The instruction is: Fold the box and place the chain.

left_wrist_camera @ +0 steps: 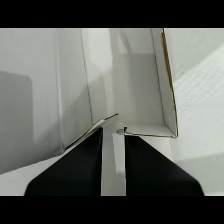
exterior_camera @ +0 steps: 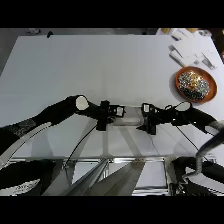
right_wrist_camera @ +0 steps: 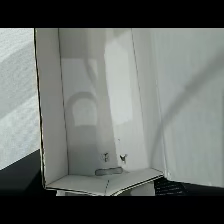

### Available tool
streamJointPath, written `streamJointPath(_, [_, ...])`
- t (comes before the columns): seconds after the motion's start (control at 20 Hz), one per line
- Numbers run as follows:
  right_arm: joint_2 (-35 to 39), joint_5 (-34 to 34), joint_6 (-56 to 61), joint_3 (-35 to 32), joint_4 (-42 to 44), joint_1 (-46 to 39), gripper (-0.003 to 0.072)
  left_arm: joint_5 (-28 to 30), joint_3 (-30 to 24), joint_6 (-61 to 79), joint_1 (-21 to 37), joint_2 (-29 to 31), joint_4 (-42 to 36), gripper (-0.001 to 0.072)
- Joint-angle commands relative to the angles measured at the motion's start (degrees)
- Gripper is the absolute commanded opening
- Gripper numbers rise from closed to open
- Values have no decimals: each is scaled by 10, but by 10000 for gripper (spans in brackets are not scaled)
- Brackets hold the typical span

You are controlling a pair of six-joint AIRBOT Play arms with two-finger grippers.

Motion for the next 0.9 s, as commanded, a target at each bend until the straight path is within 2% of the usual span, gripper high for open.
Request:
streamJointPath(0.0, [0, 0, 0, 0, 0, 0, 255, 27, 0, 0, -2, -1, -14, 137])
streamJointPath(0.1, [0, 0, 0, 0, 0, 0, 255, 29, 0, 0, -5, -3, -41, 154])
streamJointPath(0.15, [0, 0, 0, 0, 0, 0, 255, 29, 0, 0, -9, -6, -50, 199])
streamJointPath(0.2, [0, 0, 0, 0, 0, 0, 255, 29, 0, 6, -14, -11, -51, 309])
streamJointPath(0.25, [0, 0, 0, 0, 0, 0, 255, 29, 0, 12, -19, -15, -51, 389])
streamJointPath(0.3, [0, 0, 0, 0, 0, 0, 255, 28, 0, 11, -23, -17, -53, 439])
streamJointPath(0.35, [0, 0, 0, 0, 0, 0, 255, 26, 0, 10, -24, -18, -55, 461])
streamJointPath(0.45, [0, 0, 0, 0, 0, 0, 255, 18, 0, 10, -25, -18, -55, 461])
streamJointPath(0.5, [0, 0, 0, 0, 0, 0, 255, 14, 0, 9, -25, -17, -54, 447])
streamJointPath(0.55, [0, 0, 0, 0, 0, 0, 255, 7, 0, 8, -25, -15, -53, 398])
streamJointPath(0.65, [0, 0, 0, 0, 0, 0, 255, -13, 0, -10, -22, 3, -31, 160])
streamJointPath(0.7, [0, 0, 0, 0, 0, 0, 255, -20, 0, -40, -18, 18, -12, 79])
streamJointPath(0.85, [0, 0, 0, 0, 0, 0, 255, -38, 0, -199, 3, 79, 54, 54])
